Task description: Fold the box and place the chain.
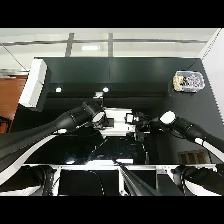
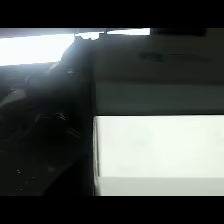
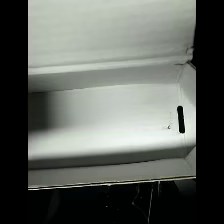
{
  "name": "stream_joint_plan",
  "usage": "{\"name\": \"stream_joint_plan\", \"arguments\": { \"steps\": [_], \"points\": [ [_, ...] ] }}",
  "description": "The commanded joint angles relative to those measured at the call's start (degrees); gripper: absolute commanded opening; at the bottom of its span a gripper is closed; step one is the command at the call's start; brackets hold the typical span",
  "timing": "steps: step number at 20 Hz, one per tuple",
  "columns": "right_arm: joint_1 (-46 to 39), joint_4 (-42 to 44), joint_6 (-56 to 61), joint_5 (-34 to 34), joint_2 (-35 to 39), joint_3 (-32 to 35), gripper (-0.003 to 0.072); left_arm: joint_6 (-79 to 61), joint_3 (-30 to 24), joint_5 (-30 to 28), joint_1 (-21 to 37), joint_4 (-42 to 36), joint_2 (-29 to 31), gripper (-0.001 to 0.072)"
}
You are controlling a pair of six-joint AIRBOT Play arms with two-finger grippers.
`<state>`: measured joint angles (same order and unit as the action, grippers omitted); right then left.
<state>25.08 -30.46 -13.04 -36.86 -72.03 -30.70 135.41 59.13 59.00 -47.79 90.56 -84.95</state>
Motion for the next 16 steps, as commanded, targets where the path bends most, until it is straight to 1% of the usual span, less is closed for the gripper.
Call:
{"name": "stream_joint_plan", "arguments": {
  "steps": [1,8,9,10,11,15,16],
  "points": [
    [0.0,0.0,0.0,-0.1,0.0,0.0,0.0195,0.0,0.3,0.5,0.1,0.4,0.0,0.0025],
    [0.0,0.0,0.2,-0.1,0.0,0.0,0.0199,-0.2,1.7,1.6,0.1,1.6,0.0,0.0025],
    [0.0,0.0,1.1,0.2,0.0,0.0,0.0367,-0.2,1.7,1.6,0.0,1.6,-0.1,0.0025],
    [0.0,0.0,2.6,1.2,0.0,0.0,0.0601,-0.2,1.7,1.7,0.1,1.6,-0.2,0.0025],
    [0.0,-0.1,3.7,1.3,0.4,-0.1,0.0628,-0.2,1.7,1.6,0.1,1.6,-0.4,0.0025],
    [-0.3,-7.1,10.8,1.0,6.0,-0.1,0.0627,-0.2,1.7,1.6,0.1,2.0,-0.4,0.0025],
    [-0.4,-7.6,11.0,0.5,7.3,-0.1,0.0626,-0.2,1.7,1.6,0.1,2.0,-0.4,0.0026]
  ]
}}
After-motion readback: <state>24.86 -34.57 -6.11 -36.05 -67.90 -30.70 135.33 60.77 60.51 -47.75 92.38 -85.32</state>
